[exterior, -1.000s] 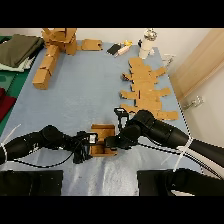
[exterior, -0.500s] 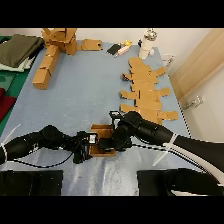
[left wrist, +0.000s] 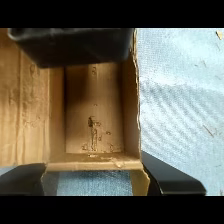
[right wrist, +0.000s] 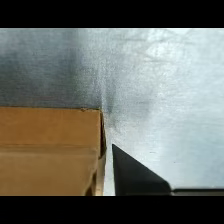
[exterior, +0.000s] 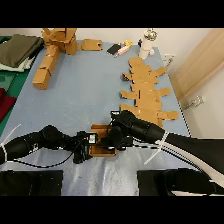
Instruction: Fold the box.
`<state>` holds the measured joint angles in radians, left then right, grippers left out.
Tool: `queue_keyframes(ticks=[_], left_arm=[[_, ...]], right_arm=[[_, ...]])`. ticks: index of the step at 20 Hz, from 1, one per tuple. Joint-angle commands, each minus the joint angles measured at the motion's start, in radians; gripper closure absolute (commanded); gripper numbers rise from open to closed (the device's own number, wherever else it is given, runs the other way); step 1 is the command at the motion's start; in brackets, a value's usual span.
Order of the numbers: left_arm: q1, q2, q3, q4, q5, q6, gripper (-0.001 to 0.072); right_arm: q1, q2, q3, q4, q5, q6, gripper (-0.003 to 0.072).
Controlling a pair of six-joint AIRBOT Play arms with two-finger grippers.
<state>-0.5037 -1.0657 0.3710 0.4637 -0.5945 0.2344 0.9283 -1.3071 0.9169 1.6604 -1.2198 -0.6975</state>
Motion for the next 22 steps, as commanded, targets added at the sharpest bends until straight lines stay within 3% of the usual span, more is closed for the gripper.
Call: queue_keyframes(ticks=[1, 6, 11, 13, 14, 22], left_arm=[[0.0, 0.001, 0.0, 0.0, 0.0, 0.0, 0.015], [0.0, 0.0, 0.0, 0.0, 0.0, 0.0, 0.0149], [0.0, 0.001, 0.0, 0.0, 0.0, 0.0, 0.0149], [0.0, 0.001, 0.0, 0.0, 0.0, 0.0, 0.0149], [0.0, 0.001, 0.0, 0.0, 0.0, 0.0, 0.015], [0.0, 0.001, 0.0, 0.0, 0.0, 0.0, 0.0149]], right_arm=[[0.004, -0.003, 0.002, 0.005, -0.012, 0.009, 0.0528], [0.037, -0.017, 0.002, 0.016, -0.011, 0.009, 0.0669], [0.038, -0.021, 0.002, -0.006, 0.0, 0.009, 0.0676], [0.038, -0.02, 0.002, -0.003, 0.004, 0.009, 0.0377], [0.038, -0.019, 0.002, -0.003, 0.004, 0.01, 0.0348], [0.038, -0.021, 0.002, 0.005, 0.003, 0.054, 0.0351]])
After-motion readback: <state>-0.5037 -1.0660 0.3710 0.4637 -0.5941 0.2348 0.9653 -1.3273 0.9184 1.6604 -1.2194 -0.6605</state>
